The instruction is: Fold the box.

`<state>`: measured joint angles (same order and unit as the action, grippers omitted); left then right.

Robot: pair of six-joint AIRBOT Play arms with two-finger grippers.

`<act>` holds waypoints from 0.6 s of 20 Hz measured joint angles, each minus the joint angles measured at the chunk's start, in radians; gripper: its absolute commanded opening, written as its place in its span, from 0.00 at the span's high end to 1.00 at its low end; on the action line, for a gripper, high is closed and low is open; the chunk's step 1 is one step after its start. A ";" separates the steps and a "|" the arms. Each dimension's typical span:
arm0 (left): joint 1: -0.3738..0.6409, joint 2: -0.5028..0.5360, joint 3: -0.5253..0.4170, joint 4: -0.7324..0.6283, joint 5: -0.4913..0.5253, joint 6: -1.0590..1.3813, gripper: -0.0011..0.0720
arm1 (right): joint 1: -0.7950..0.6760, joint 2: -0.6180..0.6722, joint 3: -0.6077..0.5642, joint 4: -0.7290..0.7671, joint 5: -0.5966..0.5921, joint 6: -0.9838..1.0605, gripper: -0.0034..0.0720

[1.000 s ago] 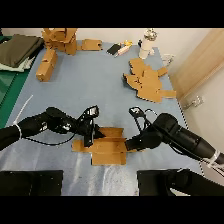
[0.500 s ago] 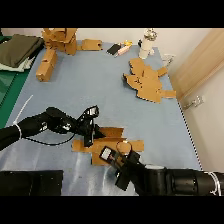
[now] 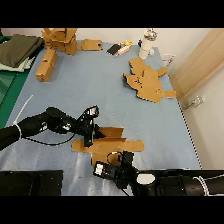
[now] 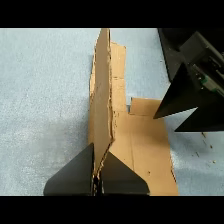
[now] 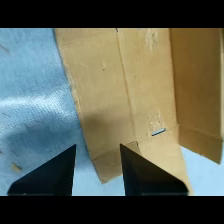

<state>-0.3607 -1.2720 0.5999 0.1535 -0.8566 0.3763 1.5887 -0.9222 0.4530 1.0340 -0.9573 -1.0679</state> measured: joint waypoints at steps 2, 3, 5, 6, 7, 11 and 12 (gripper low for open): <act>0.000 0.000 0.000 0.000 0.000 0.000 0.97 | -0.001 -0.005 -0.001 -0.022 -0.010 -0.004 0.41; 0.000 0.000 0.000 0.000 0.000 0.000 0.97 | -0.002 -0.006 -0.001 -0.029 -0.013 -0.004 0.41; 0.000 0.000 0.000 0.000 0.000 0.000 0.97 | -0.005 -0.009 -0.001 -0.035 -0.019 -0.006 0.41; 0.000 0.000 0.000 0.000 0.000 0.000 0.97 | -0.006 -0.010 -0.001 -0.034 -0.019 -0.006 0.41; 0.000 0.000 0.000 0.000 0.000 0.000 0.97 | -0.006 -0.010 -0.001 -0.028 -0.019 -0.006 0.41; 0.000 0.000 0.000 0.000 0.000 0.000 0.97 | -0.006 -0.011 -0.001 0.002 -0.021 -0.012 0.42; 0.000 0.000 0.000 0.000 0.000 0.000 0.97 | -0.006 -0.013 -0.001 0.003 -0.021 -0.013 0.42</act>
<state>-0.3607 -1.2720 0.5999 0.1535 -0.8566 0.3759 1.5829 -0.9348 0.4522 1.0370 -0.9779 -1.0813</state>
